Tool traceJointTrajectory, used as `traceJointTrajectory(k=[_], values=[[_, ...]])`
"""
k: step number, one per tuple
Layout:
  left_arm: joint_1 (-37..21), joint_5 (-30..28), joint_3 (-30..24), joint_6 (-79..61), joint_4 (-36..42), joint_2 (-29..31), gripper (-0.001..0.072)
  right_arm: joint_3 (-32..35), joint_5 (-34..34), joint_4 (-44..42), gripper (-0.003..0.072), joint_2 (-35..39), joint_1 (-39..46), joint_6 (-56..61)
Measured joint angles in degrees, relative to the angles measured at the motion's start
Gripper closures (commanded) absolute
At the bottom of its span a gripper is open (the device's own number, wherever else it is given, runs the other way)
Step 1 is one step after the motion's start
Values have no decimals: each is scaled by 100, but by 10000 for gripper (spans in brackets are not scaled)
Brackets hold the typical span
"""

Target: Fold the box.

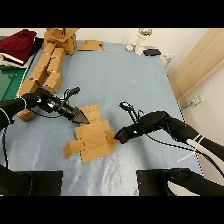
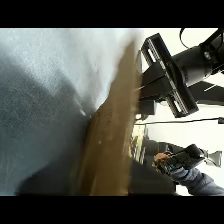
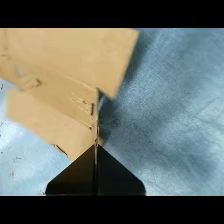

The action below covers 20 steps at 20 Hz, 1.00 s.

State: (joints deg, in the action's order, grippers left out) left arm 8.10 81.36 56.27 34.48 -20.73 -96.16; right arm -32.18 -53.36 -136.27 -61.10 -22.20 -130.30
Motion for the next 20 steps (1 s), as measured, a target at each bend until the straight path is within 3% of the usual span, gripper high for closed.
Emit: traceJointTrajectory(k=[1, 6, 7, 8, 12, 13, 14, 15, 20], values=[[0, -7, -2, 0, 0, 0, 523, 0, -2, 0, 685, 0, -2, 0], [0, -26, 0, -35, 9, 0, 539, 0, -2, 0, 685, 0, -2, 0], [0, -26, 0, -39, 11, 0, 580, 0, -2, 0, 685, 0, 0, 2], [0, -28, -2, -42, 13, 0, 697, 0, -2, 0, 685, 0, 0, 2], [0, -28, -2, -153, 22, 0, 698, 0, -2, 0, 679, 0, 0, 2], [4, -28, 0, -188, 20, 0, 698, 0, -2, 0, 573, 0, 0, 2], [7, -31, 0, -232, 22, 0, 698, 0, 0, 0, 347, 0, 0, 7], [17, -33, 2, -291, 17, 0, 699, -4, 26, 7, 300, 0, 0, 7], [321, -133, -2, -715, 28, 256, 700, -660, 76, 1008, 300, 7, 321, 817]])
